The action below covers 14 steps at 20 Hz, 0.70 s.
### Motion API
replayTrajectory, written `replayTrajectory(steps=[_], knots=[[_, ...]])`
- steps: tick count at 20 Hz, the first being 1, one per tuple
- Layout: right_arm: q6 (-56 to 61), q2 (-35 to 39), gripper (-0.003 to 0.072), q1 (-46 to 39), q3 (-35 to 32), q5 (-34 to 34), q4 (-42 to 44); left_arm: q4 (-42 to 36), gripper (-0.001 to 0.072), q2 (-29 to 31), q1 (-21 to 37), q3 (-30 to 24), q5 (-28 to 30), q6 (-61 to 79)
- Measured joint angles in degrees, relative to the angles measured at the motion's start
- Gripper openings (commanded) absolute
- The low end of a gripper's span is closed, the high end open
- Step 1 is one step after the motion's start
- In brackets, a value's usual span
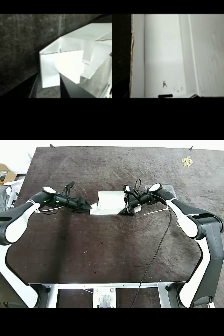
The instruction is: Fold the box and place the chain.
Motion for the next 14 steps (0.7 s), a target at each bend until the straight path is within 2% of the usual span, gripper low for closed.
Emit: replayTrajectory(steps=[7,14], knots=[[0.0,0.0,0.0509,0.0,0.0,0.0,0.0,-2.97,0.0311,0.02,-0.04,0.2,-2.21,1.33],[0.02,0.0,0.0509,0.0,0.0,0.02,0.0,-4.92,0.031,0.11,-0.11,4.15,-6.97,2.23]])
